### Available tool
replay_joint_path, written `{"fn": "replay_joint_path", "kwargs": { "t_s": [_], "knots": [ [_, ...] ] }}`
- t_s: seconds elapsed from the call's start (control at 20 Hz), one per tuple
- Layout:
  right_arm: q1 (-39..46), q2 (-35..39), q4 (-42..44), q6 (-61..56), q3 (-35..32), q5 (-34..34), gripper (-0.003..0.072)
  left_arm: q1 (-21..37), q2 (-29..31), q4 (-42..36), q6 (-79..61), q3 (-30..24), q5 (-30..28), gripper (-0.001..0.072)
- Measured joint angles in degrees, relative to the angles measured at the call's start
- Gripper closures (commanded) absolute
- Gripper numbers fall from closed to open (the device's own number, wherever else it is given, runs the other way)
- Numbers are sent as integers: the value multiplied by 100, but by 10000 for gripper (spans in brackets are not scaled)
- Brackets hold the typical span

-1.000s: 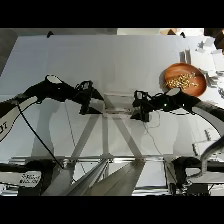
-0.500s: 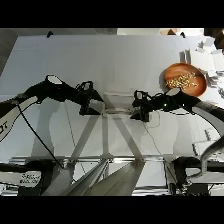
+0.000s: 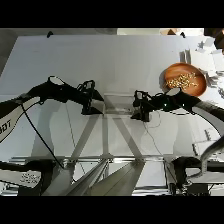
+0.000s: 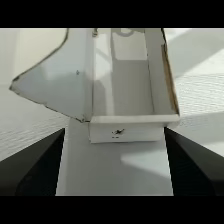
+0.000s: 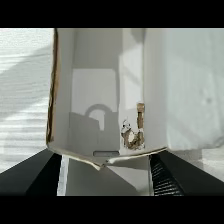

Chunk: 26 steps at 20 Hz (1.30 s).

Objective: Fold the box and place the chain.

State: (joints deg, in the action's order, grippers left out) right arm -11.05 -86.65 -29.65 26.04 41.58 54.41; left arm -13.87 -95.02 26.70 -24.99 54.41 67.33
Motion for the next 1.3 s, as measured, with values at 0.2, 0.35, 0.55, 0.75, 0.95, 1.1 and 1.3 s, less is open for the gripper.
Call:
{"fn": "replay_joint_path", "kwargs": {
  "t_s": [0.2,0.35,0.55,0.75,0.95,1.1,1.3],
  "knots": [
    [0,0,2,0,0,-4,167,-85,-157,-24,17,-2,-39,15],
    [2,0,2,0,2,-4,167,-103,-201,-68,-11,-2,-46,14],
    [2,0,2,0,2,0,167,-103,-221,-92,-52,0,-17,13],
    [0,0,4,-2,0,15,167,-85,-212,-96,-57,0,72,13],
    [0,0,13,-2,2,17,167,-15,-96,-107,-70,0,205,7],
    [0,0,11,-2,0,15,167,13,-48,17,-70,0,264,8],
    [0,0,9,-2,2,11,167,20,-26,168,-59,0,291,8]
  ]
}}
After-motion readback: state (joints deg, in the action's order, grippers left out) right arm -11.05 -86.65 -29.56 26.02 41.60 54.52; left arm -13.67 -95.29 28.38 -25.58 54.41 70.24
